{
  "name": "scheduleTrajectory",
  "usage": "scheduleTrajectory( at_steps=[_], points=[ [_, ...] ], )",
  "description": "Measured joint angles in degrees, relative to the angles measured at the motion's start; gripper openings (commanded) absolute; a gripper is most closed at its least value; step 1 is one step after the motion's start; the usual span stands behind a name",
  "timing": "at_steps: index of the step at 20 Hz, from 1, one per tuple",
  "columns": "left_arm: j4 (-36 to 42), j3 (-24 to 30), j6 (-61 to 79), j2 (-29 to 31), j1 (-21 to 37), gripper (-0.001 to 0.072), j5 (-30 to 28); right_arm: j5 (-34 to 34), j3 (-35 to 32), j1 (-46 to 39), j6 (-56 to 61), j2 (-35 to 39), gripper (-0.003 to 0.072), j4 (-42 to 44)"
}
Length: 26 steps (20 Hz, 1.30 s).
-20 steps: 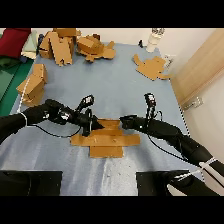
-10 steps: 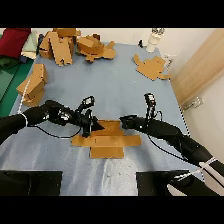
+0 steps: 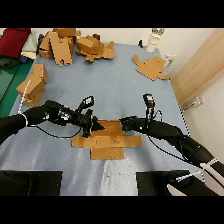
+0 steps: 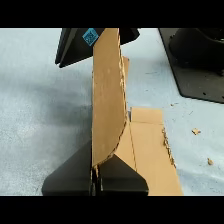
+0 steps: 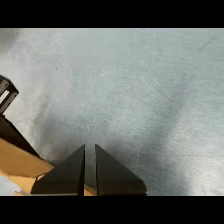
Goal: Fold the box.
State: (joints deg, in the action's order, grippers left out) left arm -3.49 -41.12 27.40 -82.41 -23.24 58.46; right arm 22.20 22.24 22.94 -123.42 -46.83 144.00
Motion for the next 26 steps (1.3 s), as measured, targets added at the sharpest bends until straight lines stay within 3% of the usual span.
scheduleTrajectory(
  at_steps=[12,26],
  points=[
    [-5.81,-0.31,-1.31,1.38,-2.97,0.0015,-5.62,4.92,0.00,0.04,4.13,3.34,0.0100,-9.86],
    [-8.85,0.11,-5.70,1.53,-3.13,0.0015,-2.29,5.31,0.00,0.04,5.11,3.41,0.0100,-12.04]
  ],
)
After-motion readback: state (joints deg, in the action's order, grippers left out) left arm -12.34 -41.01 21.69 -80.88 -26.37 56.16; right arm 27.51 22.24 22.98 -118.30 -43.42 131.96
